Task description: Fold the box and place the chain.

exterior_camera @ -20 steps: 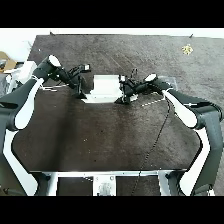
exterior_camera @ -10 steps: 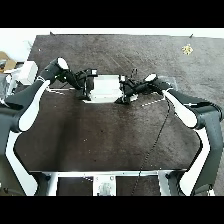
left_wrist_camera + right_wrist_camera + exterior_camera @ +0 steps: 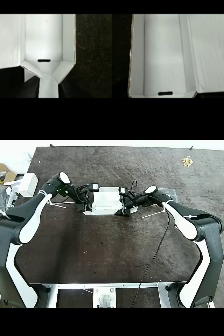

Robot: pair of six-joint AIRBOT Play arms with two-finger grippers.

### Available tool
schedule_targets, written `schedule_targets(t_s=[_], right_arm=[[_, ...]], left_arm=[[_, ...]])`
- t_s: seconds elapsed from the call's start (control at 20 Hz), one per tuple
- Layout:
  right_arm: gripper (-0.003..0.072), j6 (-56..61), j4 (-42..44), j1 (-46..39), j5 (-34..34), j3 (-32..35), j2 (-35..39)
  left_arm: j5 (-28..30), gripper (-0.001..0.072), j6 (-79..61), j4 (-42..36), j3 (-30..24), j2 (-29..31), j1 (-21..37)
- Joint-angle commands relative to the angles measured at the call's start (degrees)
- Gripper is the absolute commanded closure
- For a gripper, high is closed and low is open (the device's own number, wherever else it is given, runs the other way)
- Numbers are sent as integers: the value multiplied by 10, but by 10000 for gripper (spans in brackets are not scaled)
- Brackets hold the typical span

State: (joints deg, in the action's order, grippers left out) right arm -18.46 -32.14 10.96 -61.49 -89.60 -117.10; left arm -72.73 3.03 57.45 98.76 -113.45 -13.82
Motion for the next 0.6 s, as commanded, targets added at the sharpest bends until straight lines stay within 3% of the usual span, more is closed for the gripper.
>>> schedule_targets(t_s=[0.0,0.05,0.2,0.55], right_arm=[[94,0,0,0,0,0,0],[94,0,0,0,0,0,0],[94,0,0,0,0,0,0],[94,0,0,0,0,0,0]], left_arm=[[25,502,-1,-1,-6,0,0],[30,582,-1,-7,-6,0,0],[38,661,-1,-13,-6,0,0],[17,659,-2,-57,-6,0,0]])
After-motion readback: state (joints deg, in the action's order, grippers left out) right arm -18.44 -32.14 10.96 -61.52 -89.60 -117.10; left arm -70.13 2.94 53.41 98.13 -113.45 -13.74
